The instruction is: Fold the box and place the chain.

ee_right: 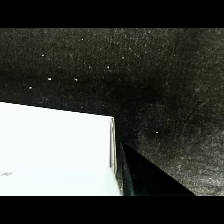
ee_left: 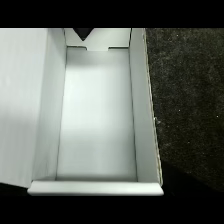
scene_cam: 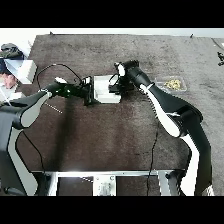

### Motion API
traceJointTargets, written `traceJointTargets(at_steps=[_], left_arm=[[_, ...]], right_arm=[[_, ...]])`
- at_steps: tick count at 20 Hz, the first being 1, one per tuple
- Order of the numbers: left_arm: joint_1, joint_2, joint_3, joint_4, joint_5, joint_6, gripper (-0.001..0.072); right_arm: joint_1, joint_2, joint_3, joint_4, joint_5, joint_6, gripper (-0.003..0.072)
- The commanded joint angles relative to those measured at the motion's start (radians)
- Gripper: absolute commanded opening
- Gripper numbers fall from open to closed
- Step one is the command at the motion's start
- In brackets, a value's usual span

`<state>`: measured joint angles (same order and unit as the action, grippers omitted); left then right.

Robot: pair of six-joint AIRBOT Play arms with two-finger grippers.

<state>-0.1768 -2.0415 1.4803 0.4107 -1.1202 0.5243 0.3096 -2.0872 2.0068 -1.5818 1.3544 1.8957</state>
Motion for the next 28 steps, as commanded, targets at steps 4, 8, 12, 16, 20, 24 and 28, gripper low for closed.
traceJointTargets(at_steps=[4, 8, 12, 16, 20, 24, 28], left_arm=[[0.001, 0.000, 0.000, 0.000, 0.000, 0.000, 0.0366], [0.001, 0.000, 0.000, 0.000, 0.000, 0.000, 0.0366], [0.001, 0.000, 0.000, 0.000, 0.000, 0.000, 0.0366], [0.001, 0.000, 0.000, 0.000, 0.000, 0.000, 0.0366], [0.001, 0.000, 0.000, 0.000, 0.000, 0.000, 0.0366], [0.001, 0.000, 0.000, 0.000, 0.000, 0.000, 0.0365], [0.001, 0.000, 0.000, 0.000, 0.001, 0.000, 0.0366]], right_arm=[[0.003, -0.005, 0.004, -0.004, 0.008, 0.001, 0.0239], [0.011, -0.017, 0.004, -0.004, -0.002, 0.001, 0.0108], [0.016, -0.028, 0.005, -0.016, 0.003, 0.001, 0.0029], [0.016, -0.019, 0.005, -0.027, 0.004, 0.001, 0.0172], [0.016, 0.019, 0.005, -0.042, 0.000, 0.000, 0.0232], [0.016, 0.030, 0.005, -0.042, 0.030, -0.018, 0.0330], [0.016, 0.071, 0.004, -0.041, 0.069, -0.071, 0.0415]])
